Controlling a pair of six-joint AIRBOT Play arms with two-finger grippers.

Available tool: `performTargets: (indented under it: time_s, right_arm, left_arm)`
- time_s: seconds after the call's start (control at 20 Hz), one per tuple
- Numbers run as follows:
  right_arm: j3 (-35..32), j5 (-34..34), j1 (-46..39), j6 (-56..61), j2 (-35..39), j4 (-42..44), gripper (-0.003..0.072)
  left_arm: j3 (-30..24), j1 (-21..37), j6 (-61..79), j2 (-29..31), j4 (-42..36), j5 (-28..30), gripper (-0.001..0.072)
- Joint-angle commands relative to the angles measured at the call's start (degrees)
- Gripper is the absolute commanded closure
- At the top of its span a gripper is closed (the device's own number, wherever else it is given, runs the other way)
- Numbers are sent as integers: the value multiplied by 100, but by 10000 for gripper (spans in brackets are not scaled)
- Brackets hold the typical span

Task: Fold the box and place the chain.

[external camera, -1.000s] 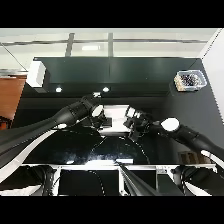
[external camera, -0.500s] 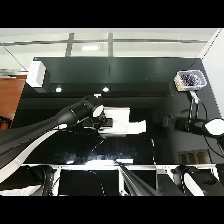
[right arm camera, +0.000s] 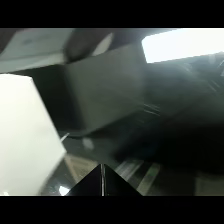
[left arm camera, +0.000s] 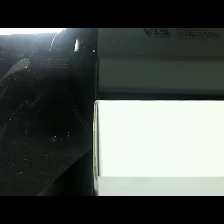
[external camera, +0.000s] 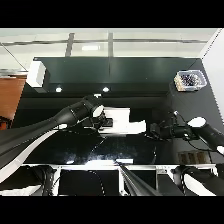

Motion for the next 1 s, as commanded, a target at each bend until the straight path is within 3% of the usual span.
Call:
performTargets:
  time_s: [0.0, 0.15, 0.2, 0.25, 0.3, 0.35, 0.4, 0.75, 0.95]
  right_arm:
    - [306, -243, 542, -367, -573, 629, 667]
    - [654, -203, 765, -363, -612, 774, 667]
    - [761, -79, 780, -363, -614, 769, 648]
    - [852, 52, 778, -363, -614, 758, 573]
    - [949, 208, 780, -363, -612, 691, 408]
    - [1027, 339, 780, -367, -612, 619, 153]
    - [1073, 442, 780, -442, -612, 619, -1]
    - [1215, 798, 866, -538, -612, 627, -2]
    - [1547, 326, 1427, -337, -614, 450, 0]
  left_arm:
    - [4, 2, 0, -4, 0, -7, 681]
    - [4, 2, 0, -4, 0, -4, 681]
    - [4, 2, 0, -4, 2, -4, 680]
    - [4, 2, 0, -4, 0, -7, 681]
    - [4, 2, 0, -4, 2, -7, 681]
    - [4, 2, 0, -4, 0, -7, 681]
    - [4, 2, 0, -4, 0, -7, 681]
    - [4, 2, 0, -4, 0, -4, 681]
    - [4, 2, 0, -4, 0, -2, 681]
